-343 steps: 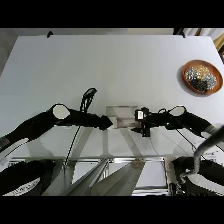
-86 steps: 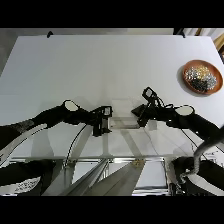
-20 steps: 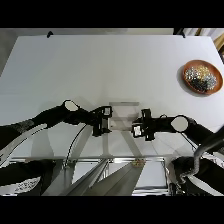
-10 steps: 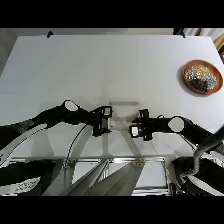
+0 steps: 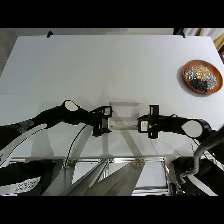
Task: Fold the box and place the chain.
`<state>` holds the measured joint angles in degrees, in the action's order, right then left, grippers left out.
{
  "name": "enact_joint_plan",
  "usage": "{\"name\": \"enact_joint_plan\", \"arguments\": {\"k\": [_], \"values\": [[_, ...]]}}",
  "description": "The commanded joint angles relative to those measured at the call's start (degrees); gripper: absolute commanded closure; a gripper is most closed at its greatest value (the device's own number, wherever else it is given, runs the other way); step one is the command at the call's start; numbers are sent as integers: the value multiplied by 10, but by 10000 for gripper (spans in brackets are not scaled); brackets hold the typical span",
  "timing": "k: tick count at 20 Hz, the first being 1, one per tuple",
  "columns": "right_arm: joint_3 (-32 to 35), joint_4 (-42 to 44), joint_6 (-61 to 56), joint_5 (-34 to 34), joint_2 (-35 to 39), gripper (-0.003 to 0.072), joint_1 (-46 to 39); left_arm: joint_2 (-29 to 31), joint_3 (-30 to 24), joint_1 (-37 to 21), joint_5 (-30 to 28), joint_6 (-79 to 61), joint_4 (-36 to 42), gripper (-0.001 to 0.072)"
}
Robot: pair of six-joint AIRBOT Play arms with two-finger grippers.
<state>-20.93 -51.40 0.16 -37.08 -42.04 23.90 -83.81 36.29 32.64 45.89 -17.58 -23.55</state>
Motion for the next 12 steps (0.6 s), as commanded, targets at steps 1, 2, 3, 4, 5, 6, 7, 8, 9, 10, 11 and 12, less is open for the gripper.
{"name": "enact_joint_plan", "arguments": {"k": [1,2,3,4,5,6,7,8,9,10,11,12], "values": [[0,-9,-228,-53,71,669,-52,0,0,0,0,0,0,455],[0,-9,-327,-55,83,669,-75,0,0,0,0,0,0,455],[0,-10,-418,-54,90,669,-101,0,0,0,0,0,0,455],[0,-11,-491,-55,90,669,-131,0,0,0,0,0,0,455],[0,-23,-560,-60,88,669,-163,0,0,0,0,0,0,455],[0,-42,-617,-65,83,669,-193,0,0,0,0,0,-1,455],[0,-64,-660,-71,74,669,-223,0,0,0,0,0,0,455],[0,-80,-687,-75,63,669,-248,0,0,0,0,0,0,455],[0,-83,-716,-75,49,669,-266,0,0,0,0,0,0,455],[0,-80,-737,-76,35,669,-274,0,0,0,0,0,0,455],[0,-77,-738,-84,15,669,-274,0,0,0,0,0,0,455],[0,-75,-738,-99,-7,669,-274,0,0,0,0,0,0,455]]}}
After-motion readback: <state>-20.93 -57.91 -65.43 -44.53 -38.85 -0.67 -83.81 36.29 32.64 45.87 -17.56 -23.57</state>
